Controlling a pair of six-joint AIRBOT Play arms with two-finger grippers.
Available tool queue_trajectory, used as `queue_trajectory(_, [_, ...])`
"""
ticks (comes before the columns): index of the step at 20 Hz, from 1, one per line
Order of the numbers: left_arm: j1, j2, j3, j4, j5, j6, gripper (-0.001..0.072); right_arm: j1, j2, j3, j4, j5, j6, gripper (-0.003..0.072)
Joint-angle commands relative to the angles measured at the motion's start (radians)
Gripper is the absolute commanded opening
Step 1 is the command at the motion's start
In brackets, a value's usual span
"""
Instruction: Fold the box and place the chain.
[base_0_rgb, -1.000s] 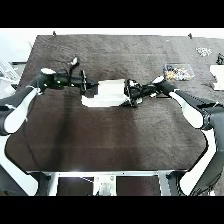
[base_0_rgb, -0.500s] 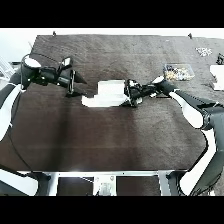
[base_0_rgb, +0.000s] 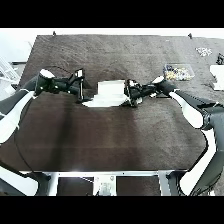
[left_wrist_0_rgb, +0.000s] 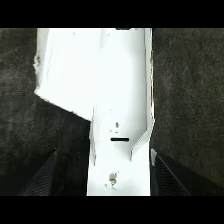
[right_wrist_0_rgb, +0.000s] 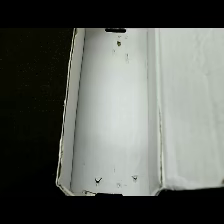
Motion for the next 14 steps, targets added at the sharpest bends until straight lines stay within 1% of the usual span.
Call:
queue_trajectory(1, [-0.005,-0.041,-0.006,-0.021,0.031,0.006,0.0717,0.001,0.000,0.000,0.000,0.000,0.000,0.0567])
queue_trajectory(4, [-0.005,-0.071,-0.006,-0.019,0.029,0.006,0.0716,0.001,0.000,0.000,0.000,0.000,0.000,0.0567])
queue_trajectory(5, [-0.005,-0.076,-0.006,-0.016,0.025,0.008,0.0705,0.001,0.000,0.000,0.000,0.000,0.000,0.0567])
queue_trajectory(8, [-0.017,-0.078,-0.006,-0.011,0.015,0.030,0.0704,0.001,0.000,0.000,0.000,0.000,0.000,0.0567])
queue_trajectory(9, [-0.027,-0.078,-0.006,0.004,0.010,0.047,0.0571,0.001,0.000,0.000,0.000,0.000,0.000,0.0567])
queue_trajectory(10, [-0.035,-0.078,-0.006,0.016,0.008,0.061,0.0492,0.001,0.000,0.000,0.000,0.000,0.000,0.0567])
queue_trajectory(14, [-0.042,-0.078,-0.006,0.034,0.042,0.066,0.0487,0.001,0.000,0.000,0.000,0.000,0.000,0.0567])
